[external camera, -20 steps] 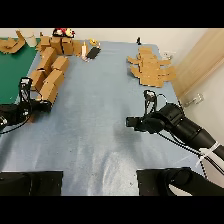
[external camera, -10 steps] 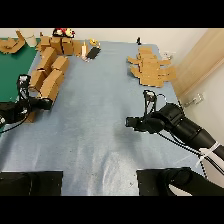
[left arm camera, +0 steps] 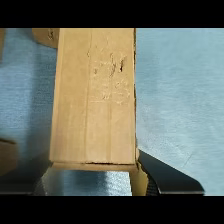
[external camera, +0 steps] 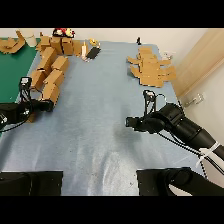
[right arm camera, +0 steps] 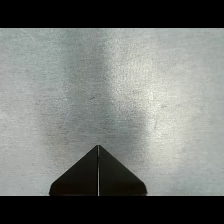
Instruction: Fold the box.
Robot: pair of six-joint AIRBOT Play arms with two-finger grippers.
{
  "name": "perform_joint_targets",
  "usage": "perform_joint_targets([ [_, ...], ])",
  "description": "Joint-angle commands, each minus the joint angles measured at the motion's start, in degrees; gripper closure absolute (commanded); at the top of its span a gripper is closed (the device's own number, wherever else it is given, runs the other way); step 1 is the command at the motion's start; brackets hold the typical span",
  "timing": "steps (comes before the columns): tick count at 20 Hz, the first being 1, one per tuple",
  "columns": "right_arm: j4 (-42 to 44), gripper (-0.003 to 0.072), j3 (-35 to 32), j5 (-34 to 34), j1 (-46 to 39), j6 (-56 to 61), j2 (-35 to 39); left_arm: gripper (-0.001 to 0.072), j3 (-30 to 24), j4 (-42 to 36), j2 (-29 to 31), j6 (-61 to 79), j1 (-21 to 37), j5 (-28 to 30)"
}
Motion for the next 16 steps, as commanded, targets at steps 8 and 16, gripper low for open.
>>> perform_joint_targets([
  [8,0.4,0.0683,0.0,0.0,0.0,-0.1,0.0,0.0223,0.4,0.1,-2.2,-0.2,-0.2,8.3],
  [16,0.5,0.0683,0.0,0.0,0.0,-0.1,0.0,0.0222,0.6,0.1,-2.4,0.4,-0.2,10.4],
])
